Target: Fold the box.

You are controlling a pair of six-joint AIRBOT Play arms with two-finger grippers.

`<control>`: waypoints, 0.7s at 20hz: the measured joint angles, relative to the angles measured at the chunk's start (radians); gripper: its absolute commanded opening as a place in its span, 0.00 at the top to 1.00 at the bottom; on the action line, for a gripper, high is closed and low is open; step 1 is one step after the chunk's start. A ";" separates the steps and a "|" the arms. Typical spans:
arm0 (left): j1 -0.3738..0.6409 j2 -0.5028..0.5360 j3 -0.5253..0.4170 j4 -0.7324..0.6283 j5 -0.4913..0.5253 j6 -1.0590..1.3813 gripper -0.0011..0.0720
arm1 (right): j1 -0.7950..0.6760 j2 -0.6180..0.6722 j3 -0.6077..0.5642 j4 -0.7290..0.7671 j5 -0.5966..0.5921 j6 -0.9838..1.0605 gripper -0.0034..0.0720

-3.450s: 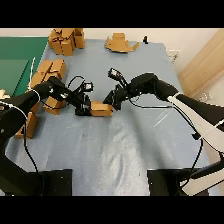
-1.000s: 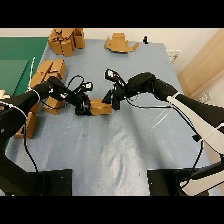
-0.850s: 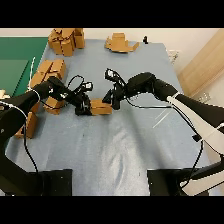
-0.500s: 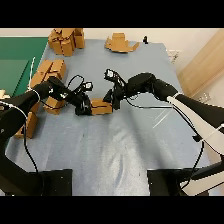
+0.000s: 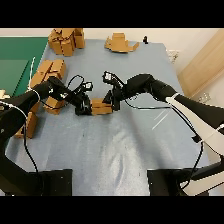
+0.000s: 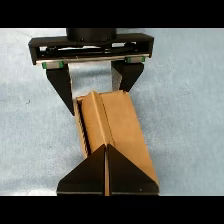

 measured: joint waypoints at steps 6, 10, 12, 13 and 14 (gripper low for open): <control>-0.002 0.000 0.000 0.004 -0.010 0.003 0.27 | 0.001 -0.001 0.000 -0.019 -0.083 0.000 0.94; -0.002 0.000 -0.001 0.004 -0.008 0.003 0.27 | 0.000 -0.001 0.000 -0.019 -0.142 0.000 0.94; -0.002 0.000 -0.001 0.005 -0.007 0.003 0.27 | 0.001 -0.001 0.000 -0.019 -0.157 0.000 0.94; -0.002 0.000 -0.001 0.005 -0.007 0.002 0.27 | 0.001 -0.001 0.000 -0.018 -0.164 0.000 0.92; -0.002 0.000 -0.001 0.004 -0.004 0.000 0.27 | 0.001 -0.001 0.000 -0.016 -0.170 0.000 0.85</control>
